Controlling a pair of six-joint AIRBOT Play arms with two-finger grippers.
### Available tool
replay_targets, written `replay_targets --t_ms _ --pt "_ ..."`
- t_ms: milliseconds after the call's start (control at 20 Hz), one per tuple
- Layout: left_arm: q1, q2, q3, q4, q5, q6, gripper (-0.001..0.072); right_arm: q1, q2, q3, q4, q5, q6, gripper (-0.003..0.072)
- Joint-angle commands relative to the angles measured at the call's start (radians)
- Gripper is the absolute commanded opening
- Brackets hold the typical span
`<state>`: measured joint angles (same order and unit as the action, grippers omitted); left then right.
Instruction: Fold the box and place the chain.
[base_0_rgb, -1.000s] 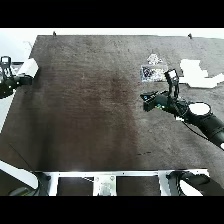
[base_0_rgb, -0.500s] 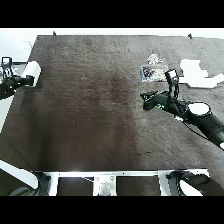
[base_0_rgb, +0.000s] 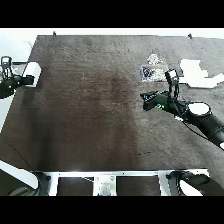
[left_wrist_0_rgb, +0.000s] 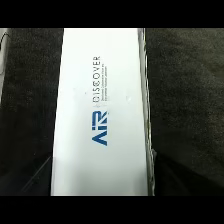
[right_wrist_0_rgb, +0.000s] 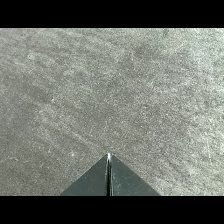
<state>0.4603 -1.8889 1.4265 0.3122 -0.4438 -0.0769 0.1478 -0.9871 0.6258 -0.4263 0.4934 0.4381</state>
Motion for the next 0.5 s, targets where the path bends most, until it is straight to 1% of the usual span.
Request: replay_targets --t_ms 0,50,100,150,250,450 --pt "0.000 0.016 0.001 0.003 -0.054 -0.001 0.0720 0.000 -0.001 0.000 0.000 0.000 0.000 0.0031" --pt "0.000 0.024 0.001 0.003 -0.064 -0.001 0.0720 0.000 -0.001 0.000 0.000 0.000 0.000 0.0184" --pt "0.000 0.032 0.001 0.013 -0.067 -0.003 0.0720 0.000 -0.001 0.000 0.000 0.000 0.000 0.0300" --pt "0.000 0.043 0.001 0.023 -0.066 -0.003 0.0720 0.000 -0.001 0.000 0.000 0.001 0.000 0.0317" --pt "0.007 0.067 0.001 0.032 -0.072 -0.003 0.0720 0.000 0.000 0.000 0.000 0.001 0.000 0.0326" --pt "0.015 0.141 0.001 0.033 -0.079 -0.001 0.0720 0.000 0.001 0.000 0.000 0.001 0.000 0.0324"
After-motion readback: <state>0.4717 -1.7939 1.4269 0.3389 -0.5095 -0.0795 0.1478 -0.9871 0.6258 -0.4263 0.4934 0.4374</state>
